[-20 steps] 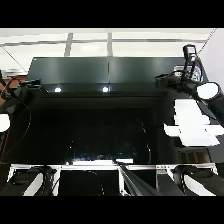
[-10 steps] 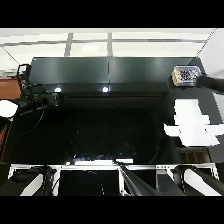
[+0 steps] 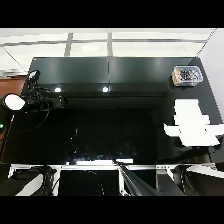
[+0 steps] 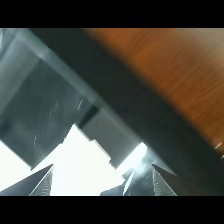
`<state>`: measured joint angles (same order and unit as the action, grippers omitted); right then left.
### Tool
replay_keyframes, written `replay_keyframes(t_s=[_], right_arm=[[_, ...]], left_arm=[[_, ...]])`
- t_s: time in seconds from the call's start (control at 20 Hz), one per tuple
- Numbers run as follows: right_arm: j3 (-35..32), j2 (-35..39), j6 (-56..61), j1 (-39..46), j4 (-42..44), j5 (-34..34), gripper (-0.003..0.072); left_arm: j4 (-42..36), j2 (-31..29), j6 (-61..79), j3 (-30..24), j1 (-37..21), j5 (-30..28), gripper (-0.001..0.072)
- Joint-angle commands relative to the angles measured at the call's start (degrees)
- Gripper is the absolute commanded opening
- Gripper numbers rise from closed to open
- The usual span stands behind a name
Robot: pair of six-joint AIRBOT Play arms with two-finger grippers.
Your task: Fold the box and place the chain.
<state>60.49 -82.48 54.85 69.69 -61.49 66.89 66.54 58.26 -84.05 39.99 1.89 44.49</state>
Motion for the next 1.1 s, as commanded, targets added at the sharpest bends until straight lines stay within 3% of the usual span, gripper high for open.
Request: replay_keyframes(t_s=[0.0,0.3,0.45,0.55,0.9,1.05], right_arm=[[3.06,-5.86,-12.81,-1.36,-3.26,8.79,0.0720],[4.70,-5.81,-16.22,-9.20,-2.64,5.77,0.0720],[6.34,-5.55,-15.41,-10.16,-2.25,10.01,0.0181],[6.34,-4.70,-15.47,-10.19,0.33,13.40,0.0005],[-1.09,3.56,-16.44,-19.15,14.58,15.23,0.0011],[-8.66,8.28,-16.48,-26.62,25.77,9.14,0.0012]], left_arm=[[-1.44,1.77,-0.42,0.09,0.02,0.33,0.0698],[-2.75,2.38,-0.42,0.09,0.04,0.79,0.0698],[-2.71,2.38,-0.35,0.09,0.04,0.76,0.0698],[-2.69,2.38,-0.17,0.09,0.02,0.76,0.0699],[-2.56,2.38,-0.15,0.09,0.04,0.07,0.0698],[-3.34,2.38,-0.15,0.09,0.17,-0.70,0.0698]])
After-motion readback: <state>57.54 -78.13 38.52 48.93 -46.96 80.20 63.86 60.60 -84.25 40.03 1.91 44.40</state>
